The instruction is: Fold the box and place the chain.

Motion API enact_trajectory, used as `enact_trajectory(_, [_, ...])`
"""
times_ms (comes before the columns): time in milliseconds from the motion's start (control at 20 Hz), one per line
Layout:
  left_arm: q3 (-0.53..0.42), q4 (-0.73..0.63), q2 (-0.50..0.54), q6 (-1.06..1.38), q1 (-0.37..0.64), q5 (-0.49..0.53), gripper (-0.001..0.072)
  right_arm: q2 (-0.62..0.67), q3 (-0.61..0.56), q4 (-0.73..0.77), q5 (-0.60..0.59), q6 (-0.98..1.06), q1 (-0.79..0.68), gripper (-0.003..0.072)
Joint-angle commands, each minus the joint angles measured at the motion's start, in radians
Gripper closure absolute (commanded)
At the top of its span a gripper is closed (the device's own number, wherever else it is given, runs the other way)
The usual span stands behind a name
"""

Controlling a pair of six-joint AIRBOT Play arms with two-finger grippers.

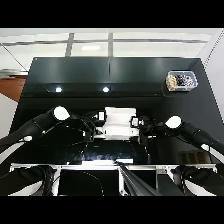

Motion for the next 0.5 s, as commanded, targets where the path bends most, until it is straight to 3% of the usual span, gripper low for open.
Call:
enact_trajectory(0, [0.000,-0.004,0.000,0.000,-0.002,-0.013,0.0381,0.000,0.000,0.000,0.000,0.000,0.001,0.0144])
enact_trajectory(150, [0.000,-0.006,-0.001,0.000,-0.002,-0.012,0.0400,0.000,0.000,0.000,0.000,0.000,0.001,0.0144])
enact_trajectory(200, [0.000,-0.008,-0.002,0.000,-0.002,-0.011,0.0502,0.000,0.000,0.000,0.000,0.000,0.001,0.0144])
enact_trajectory(450, [0.000,-0.057,-0.030,0.019,-0.027,0.006,0.0535,0.000,0.000,0.000,0.000,0.000,0.001,0.0144])
